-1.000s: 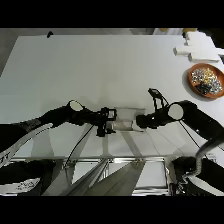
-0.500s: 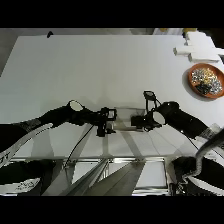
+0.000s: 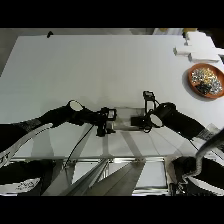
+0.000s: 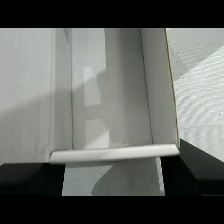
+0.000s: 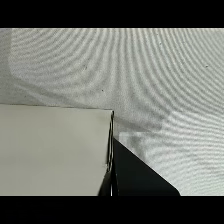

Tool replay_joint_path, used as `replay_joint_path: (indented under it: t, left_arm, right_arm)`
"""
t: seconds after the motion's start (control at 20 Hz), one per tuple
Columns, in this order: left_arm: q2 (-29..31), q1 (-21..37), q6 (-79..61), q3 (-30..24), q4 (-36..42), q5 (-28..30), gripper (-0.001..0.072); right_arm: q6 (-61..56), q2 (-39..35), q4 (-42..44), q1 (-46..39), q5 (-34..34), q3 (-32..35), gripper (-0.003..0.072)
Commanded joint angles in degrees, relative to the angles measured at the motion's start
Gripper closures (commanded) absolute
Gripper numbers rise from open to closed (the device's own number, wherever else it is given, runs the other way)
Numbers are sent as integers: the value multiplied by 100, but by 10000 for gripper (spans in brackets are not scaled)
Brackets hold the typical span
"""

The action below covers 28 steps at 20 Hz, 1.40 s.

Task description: Fold the box and place the chain.

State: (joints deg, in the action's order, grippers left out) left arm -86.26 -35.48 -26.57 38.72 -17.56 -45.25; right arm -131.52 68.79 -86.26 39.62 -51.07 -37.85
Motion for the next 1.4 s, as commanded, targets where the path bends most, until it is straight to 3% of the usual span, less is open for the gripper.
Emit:
replay_joint_path:
  t: [0.0, 0.05, 0.1, 0.3, 0.45, 0.5, 0.65, 0.7, 0.8, 1.0, 1.1, 1.15, 1.25, 1.35]
  left_arm:
    - [2, 4, -2, 0, -4, 2, 437]
    - [2, 2, -4, 0, -2, 2, 437]
    - [2, 4, -4, 0, -2, 2, 437]
    - [2, 4, -4, 0, -2, 2, 437]
    - [2, 4, -4, 0, -2, 2, 437]
    - [2, 4, -4, 0, -2, 2, 437]
    - [2, 4, -4, 0, -2, 2, 437]
    - [2, 2, -4, 0, -2, 2, 437]
    - [2, 4, -2, 0, -2, 2, 437]
    - [2, 4, -4, 0, -4, 2, 437]
    - [2, 4, -4, 0, -4, 4, 437]
    - [2, 4, -4, 0, -2, 2, 437]
    - [2, 4, -4, 0, -2, 2, 437]
    - [2, 2, -2, 0, -2, 2, 437]
  right_arm:
    - [-20, 4, -105, 9, -24, -2, 661]
    - [-20, 4, -136, 9, -17, -2, 576]
    - [-22, 4, -195, 9, -11, -2, 547]
    - [-22, 4, -378, 9, -20, -2, 548]
    - [-22, 33, -385, 9, -55, 0, 582]
    - [-22, 48, -382, 9, -85, 0, 653]
    - [-17, 48, -382, 9, -140, 0, 667]
    - [4, 35, -378, 9, -138, 0, 629]
    - [203, -105, -374, 9, -164, -2, 370]
    - [1224, -686, -380, -11, -782, -210, 349]
    - [2090, -1003, -184, -195, -1403, -671, 164]
    - [2522, -1126, -96, -382, -1928, -1058, 144]
    - [3163, -1248, -177, -942, -2826, -1969, 147]
    - [3674, -1246, -365, -1764, -2975, -2852, 176]
